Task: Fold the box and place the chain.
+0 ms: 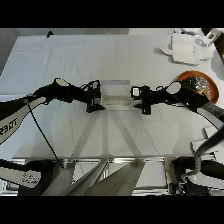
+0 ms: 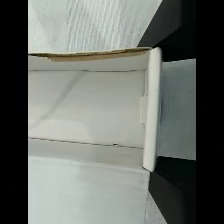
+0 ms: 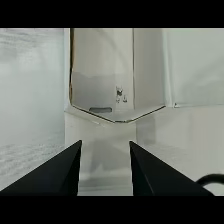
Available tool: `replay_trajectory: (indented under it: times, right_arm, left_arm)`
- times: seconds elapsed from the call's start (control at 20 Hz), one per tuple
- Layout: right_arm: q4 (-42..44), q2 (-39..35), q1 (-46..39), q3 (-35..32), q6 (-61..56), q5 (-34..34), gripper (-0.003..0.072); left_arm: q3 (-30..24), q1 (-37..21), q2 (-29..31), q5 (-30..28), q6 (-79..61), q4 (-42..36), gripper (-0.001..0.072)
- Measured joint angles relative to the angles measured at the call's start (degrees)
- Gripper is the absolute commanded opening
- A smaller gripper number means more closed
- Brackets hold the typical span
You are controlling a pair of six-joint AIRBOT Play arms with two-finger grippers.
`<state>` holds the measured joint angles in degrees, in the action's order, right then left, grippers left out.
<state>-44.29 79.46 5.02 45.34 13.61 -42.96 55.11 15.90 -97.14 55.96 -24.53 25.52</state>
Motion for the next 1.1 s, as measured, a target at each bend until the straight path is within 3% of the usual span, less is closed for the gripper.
replay_trajectory:
  times: [0.3, 0.5, 0.85, 0.95, 1.1]
  right_arm:
    - [5.9, 0.7, 0.0, -0.1, 4.2, 1.8, 0.0327]
    - [7.7, 0.7, 0.0, -0.1, 5.8, 1.9, 0.0228]
    - [8.4, 0.8, 1.1, -0.1, 8.8, 0.6, 0.0147]
    - [8.5, 0.8, 1.8, -0.1, 9.0, 0.9, 0.0013]
    - [8.8, 0.8, 2.5, -0.1, 9.3, 2.0, 0.0012]
  left_arm:
    - [0.0, 0.0, 0.0, 0.0, 0.0, 0.0, 0.0393]
    - [0.0, 0.0, 0.0, 0.0, 0.0, 0.0, 0.0393]
    - [0.0, 0.0, 0.0, 0.0, 0.0, 0.0, 0.0393]
    - [0.0, 0.0, 0.0, 0.0, 0.0, 0.0, 0.0393]
    - [0.0, 0.0, 0.0, -0.1, 0.1, 0.0, 0.0393]
